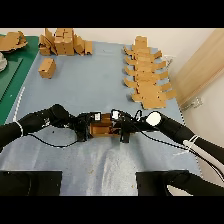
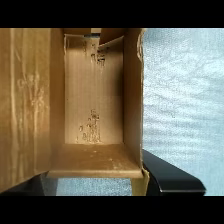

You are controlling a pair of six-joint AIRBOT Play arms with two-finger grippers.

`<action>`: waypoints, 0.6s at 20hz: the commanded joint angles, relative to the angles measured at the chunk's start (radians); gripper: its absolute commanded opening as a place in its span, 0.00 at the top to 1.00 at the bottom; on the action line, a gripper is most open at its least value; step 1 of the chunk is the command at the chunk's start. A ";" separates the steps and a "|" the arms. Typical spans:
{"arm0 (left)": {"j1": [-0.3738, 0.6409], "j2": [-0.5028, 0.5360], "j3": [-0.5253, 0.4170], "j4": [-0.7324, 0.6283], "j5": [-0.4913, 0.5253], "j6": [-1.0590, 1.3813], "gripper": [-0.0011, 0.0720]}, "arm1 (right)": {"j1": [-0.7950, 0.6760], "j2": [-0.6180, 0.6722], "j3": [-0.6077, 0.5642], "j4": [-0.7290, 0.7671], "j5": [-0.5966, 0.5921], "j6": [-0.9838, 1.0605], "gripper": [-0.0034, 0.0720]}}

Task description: Fold the box.

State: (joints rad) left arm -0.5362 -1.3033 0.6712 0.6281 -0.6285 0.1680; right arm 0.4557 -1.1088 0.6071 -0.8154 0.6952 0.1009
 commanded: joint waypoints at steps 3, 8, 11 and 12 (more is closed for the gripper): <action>0.000 0.000 0.001 0.000 0.000 0.000 0.30 | 0.001 -0.010 0.000 0.093 -0.016 -0.050 0.80; 0.000 0.000 0.001 0.000 0.000 0.000 0.30 | 0.001 -0.010 0.000 0.095 -0.011 -0.050 0.62; 0.000 0.000 0.001 0.000 0.000 0.000 0.30 | 0.001 -0.014 -0.001 0.109 0.011 -0.050 0.61; 0.000 0.000 0.001 0.000 0.000 0.000 0.30 | 0.001 -0.015 -0.001 0.110 0.011 -0.050 0.45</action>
State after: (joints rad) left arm -0.5362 -1.3033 0.6712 0.6281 -0.6285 0.1677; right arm 0.4557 -1.1206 0.6067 -0.7177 0.6914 0.0532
